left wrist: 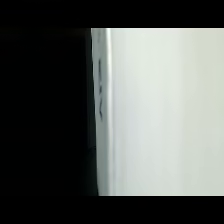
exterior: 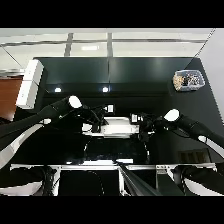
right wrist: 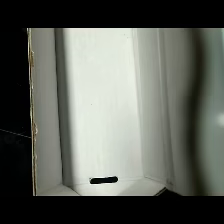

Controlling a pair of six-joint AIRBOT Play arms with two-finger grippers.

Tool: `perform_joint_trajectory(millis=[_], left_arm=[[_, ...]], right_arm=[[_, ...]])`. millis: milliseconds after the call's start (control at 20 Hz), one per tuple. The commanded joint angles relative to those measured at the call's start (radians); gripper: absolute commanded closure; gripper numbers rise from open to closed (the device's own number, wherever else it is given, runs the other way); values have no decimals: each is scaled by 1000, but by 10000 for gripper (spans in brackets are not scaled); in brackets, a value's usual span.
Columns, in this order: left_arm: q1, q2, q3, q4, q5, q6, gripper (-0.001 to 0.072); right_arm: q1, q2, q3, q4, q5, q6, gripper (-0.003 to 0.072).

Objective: Fold the box and place the chain.

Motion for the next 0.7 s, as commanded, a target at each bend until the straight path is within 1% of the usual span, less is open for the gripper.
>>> perform_joint_trajectory(millis=[0, 150, 200, 250, 300, 350, 400, 450, 500, 650], left_arm=[[0, 0, 1, -1, 3, 0, 684], [0, 2, 2, -17, 2, -14, 678], [0, 2, 8, -20, 0, -61, 625], [0, 2, 19, -21, -4, -101, 594], [1, 2, 34, -21, -26, -125, 592], [2, 2, 53, -17, -50, -125, 476], [2, 4, 71, -8, -55, -133, 277], [2, 12, 87, -1, -55, -167, 102], [3, 25, 99, 20, -55, -204, 6], [12, 111, 107, 181, -77, -302, 5]], right_arm=[[0, -1, 0, 0, 1, 0, 152], [0, -1, 0, 0, 1, 0, 152], [0, -1, 0, 0, 1, 0, 152], [0, -1, 0, 0, 2, 0, 153], [0, -1, 0, 0, 2, 0, 153], [0, -1, 0, 0, 2, 0, 153], [0, -1, 0, 0, 2, 0, 153], [0, -1, 0, 0, 2, 0, 153], [0, -1, 0, 0, 2, 0, 153], [0, -1, 0, 0, 2, 0, 155]])
